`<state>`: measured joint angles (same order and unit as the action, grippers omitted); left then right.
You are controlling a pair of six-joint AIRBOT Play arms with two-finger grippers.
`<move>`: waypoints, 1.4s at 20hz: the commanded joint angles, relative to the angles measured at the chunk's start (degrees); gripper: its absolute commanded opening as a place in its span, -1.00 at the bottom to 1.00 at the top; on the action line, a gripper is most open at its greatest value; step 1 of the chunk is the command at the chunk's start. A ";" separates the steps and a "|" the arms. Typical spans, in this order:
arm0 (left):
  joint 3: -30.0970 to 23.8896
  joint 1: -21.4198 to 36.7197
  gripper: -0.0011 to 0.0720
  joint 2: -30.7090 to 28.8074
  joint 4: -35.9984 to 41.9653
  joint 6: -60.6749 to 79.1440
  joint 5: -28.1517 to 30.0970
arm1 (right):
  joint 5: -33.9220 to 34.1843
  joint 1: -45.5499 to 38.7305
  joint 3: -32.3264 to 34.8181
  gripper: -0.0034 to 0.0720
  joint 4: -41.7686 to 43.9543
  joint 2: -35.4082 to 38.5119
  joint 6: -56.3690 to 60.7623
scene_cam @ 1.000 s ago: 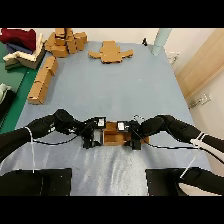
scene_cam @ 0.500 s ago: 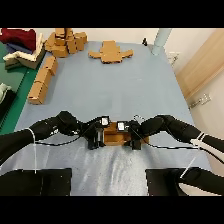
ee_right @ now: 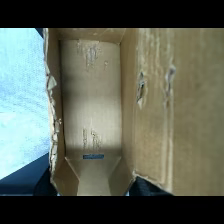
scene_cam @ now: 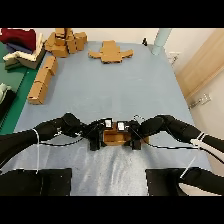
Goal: Fold the box.
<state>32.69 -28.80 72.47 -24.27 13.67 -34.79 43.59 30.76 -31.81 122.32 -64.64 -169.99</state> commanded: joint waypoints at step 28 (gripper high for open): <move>0.04 -0.15 0.30 0.04 -0.15 -0.04 0.31 | 2.51 -0.09 -0.02 1.00 -1.29 1.36 1.81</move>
<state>32.69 -28.93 72.49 -24.40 13.61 -34.46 44.71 30.72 -31.81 121.84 -64.16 -169.88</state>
